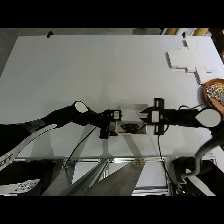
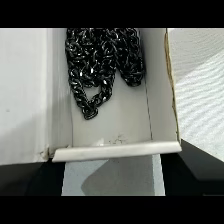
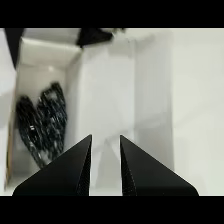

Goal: Fold the box and place the chain.

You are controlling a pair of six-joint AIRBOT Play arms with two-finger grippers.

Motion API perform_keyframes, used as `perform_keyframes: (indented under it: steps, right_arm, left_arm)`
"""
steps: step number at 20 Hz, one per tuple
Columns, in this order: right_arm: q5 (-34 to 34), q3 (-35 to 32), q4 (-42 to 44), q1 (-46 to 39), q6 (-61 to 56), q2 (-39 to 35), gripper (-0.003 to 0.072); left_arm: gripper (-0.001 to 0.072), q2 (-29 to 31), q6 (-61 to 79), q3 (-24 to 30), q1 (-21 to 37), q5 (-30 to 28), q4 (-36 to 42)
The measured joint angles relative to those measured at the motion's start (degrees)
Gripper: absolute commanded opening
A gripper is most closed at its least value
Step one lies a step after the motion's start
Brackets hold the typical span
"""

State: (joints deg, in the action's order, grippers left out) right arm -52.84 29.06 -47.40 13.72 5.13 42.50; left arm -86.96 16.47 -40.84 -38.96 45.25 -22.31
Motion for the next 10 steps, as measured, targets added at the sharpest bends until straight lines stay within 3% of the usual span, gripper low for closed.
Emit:
perform_keyframes:
  steps: [5, 10]
  right_arm:
    - [-4.8, 0.8, -9.0, -9.3, -1.7, 2.5, 0.0201]
    - [-5.8, 0.7, -12.8, -11.8, 2.4, 10.1, 0.0201]
  left_arm:
    - [0.0289, 0.0, 0.0, 0.0, 0.0, 0.0, 0.0]
    - [0.0289, 0.0, 0.0, 0.0, 0.0, 0.0, 0.0]
